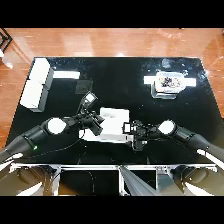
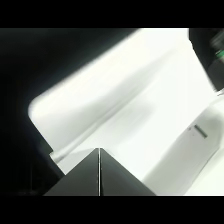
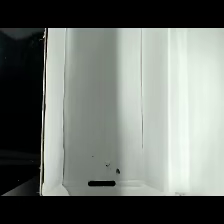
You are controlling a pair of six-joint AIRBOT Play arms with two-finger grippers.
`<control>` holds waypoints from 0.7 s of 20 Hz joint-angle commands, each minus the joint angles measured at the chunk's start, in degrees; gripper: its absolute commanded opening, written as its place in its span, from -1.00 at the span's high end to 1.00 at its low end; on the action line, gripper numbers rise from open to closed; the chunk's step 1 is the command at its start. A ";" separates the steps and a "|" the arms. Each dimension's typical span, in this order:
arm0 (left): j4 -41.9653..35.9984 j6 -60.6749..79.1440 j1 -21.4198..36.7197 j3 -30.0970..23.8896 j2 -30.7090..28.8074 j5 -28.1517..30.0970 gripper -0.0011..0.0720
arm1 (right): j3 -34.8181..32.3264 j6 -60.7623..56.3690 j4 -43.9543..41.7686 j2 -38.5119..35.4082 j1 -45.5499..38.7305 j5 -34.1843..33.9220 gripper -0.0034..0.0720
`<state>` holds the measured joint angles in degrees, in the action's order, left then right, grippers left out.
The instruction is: Fold the box and place the chain.
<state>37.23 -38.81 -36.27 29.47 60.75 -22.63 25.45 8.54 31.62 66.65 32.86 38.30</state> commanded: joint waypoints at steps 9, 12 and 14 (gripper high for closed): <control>12.46 -0.28 2.51 0.81 -3.15 -3.30 0.91 | -0.04 -0.02 0.00 0.04 0.02 0.04 -0.52; 14.01 -0.28 6.62 0.79 -9.53 -12.72 0.92 | -0.04 0.00 0.00 0.04 0.02 0.04 -0.52; 17.22 -0.26 9.18 0.79 -12.72 -20.52 0.91 | -0.04 -0.02 0.00 0.04 0.02 0.04 -0.52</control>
